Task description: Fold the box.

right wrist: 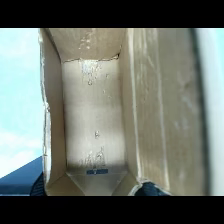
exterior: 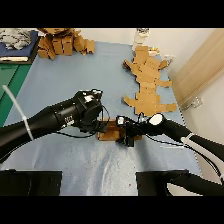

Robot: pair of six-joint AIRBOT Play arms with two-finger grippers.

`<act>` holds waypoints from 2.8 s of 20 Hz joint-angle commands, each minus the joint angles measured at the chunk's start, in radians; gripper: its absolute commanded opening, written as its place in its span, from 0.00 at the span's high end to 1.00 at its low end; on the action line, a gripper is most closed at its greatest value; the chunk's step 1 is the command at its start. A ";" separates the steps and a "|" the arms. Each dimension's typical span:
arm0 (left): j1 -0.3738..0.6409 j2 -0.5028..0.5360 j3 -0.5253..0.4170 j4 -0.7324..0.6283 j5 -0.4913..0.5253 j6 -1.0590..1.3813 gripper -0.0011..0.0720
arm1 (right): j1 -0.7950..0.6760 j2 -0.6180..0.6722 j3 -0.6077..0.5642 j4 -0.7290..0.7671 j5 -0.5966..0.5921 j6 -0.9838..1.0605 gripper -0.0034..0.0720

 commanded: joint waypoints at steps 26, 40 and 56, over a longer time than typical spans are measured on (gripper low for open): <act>0.550 0.110 -0.649 -1.453 0.463 2.926 0.97 | -0.001 0.000 0.000 0.003 0.006 0.000 0.17; 0.507 0.084 -0.697 -1.524 0.598 3.016 0.04 | 0.000 0.000 0.000 0.004 0.004 0.000 0.17; 0.451 0.054 -0.647 -1.522 0.706 2.797 0.04 | -0.001 0.000 0.000 0.008 0.005 0.000 0.17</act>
